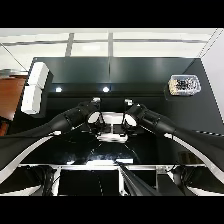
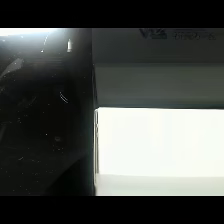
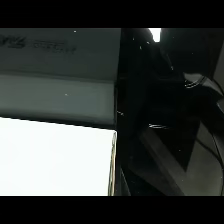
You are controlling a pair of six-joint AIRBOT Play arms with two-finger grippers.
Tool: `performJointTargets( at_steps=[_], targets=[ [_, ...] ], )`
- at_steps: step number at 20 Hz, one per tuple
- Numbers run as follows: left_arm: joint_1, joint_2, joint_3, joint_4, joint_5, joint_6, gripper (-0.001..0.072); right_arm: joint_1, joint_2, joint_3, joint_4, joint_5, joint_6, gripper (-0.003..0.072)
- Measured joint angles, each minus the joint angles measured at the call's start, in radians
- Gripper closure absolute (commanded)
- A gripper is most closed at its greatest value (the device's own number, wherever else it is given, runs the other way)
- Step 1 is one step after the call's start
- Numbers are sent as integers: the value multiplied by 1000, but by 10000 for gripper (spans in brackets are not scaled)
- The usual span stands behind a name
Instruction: Fold the box and place the chain.
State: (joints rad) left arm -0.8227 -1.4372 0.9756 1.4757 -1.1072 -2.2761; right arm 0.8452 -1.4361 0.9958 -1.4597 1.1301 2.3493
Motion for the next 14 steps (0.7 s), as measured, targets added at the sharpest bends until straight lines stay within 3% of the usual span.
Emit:
performJointTargets(
  at_steps=[8, 11, 12, 14],
  targets=[
    [0, 0, 0, 0, 0, 0, 678, 0, -21, 1, 4, 3, 0, 440],
    [0, 0, 0, 0, -1, 0, 678, 0, -26, 2, 9, 2, 0, 501],
    [0, 0, 0, 0, -1, 0, 678, 0, -26, 2, 9, 3, 0, 557],
    [0, 0, 0, 0, -1, 0, 678, 0, -28, 1, 10, 5, 3, 556]
  ],
)
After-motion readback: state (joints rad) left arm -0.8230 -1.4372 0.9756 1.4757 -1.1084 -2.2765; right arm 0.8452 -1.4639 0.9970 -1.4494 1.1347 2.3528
